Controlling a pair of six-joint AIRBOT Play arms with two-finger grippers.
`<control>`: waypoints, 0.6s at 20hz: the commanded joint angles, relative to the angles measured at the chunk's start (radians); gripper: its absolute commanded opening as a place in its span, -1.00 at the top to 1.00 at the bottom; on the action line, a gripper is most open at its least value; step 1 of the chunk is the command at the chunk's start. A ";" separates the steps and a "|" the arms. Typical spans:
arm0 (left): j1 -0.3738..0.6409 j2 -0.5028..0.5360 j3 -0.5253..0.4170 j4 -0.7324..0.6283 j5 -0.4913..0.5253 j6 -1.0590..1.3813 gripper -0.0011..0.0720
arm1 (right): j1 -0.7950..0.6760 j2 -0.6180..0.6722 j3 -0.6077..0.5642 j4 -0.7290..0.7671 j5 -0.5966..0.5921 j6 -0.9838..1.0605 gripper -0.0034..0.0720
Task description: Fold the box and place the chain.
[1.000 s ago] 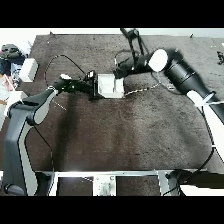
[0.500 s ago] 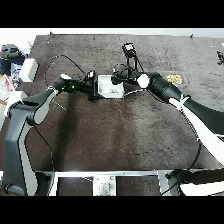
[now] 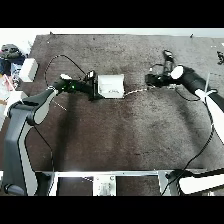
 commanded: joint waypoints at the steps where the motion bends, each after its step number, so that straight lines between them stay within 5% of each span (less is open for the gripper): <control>1: 0.001 0.000 0.000 0.000 0.001 0.000 0.01 | -0.098 -0.030 -0.001 0.003 0.019 0.066 0.05; 11: 0.001 0.000 0.000 -0.002 0.001 0.000 0.01 | -0.090 -0.198 0.000 0.222 -0.214 0.058 0.10; 12: 0.001 0.000 0.000 -0.002 0.001 0.000 0.01 | -0.081 -0.198 0.001 0.231 -0.238 0.044 0.75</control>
